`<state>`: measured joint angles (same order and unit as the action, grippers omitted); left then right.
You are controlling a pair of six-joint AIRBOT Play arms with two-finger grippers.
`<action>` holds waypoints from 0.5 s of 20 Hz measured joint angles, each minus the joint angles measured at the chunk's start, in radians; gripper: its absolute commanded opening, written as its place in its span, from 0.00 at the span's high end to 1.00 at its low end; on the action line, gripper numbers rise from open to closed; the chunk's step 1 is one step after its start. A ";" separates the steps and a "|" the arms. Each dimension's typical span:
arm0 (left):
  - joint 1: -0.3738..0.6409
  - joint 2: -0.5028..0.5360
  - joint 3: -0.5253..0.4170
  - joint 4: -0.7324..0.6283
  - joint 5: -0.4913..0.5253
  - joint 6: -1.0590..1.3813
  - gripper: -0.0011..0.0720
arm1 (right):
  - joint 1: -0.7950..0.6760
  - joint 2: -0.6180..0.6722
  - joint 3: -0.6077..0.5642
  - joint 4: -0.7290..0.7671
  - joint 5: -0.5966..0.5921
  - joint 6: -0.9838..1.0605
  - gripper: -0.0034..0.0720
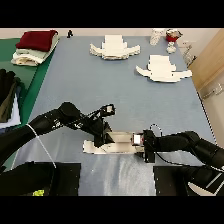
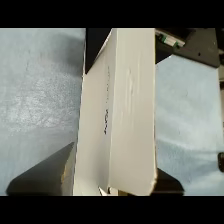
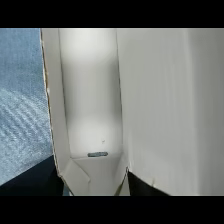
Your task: Fold the box.
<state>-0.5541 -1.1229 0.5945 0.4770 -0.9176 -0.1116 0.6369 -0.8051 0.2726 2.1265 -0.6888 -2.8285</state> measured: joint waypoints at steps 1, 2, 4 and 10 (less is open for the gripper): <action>0.000 0.011 0.002 0.019 -0.005 -0.037 0.16 | 0.000 0.000 0.000 0.000 0.000 0.000 0.35; 0.001 0.027 0.006 0.037 -0.007 -0.085 0.15 | 0.000 0.000 0.000 0.000 0.000 0.000 0.35; 0.011 0.074 0.018 0.122 -0.013 -0.225 0.15 | 0.000 0.000 0.000 0.000 0.000 0.000 0.35; 0.092 0.238 0.043 0.404 -0.160 -0.705 0.19 | 0.000 0.000 0.000 0.000 0.000 0.000 0.35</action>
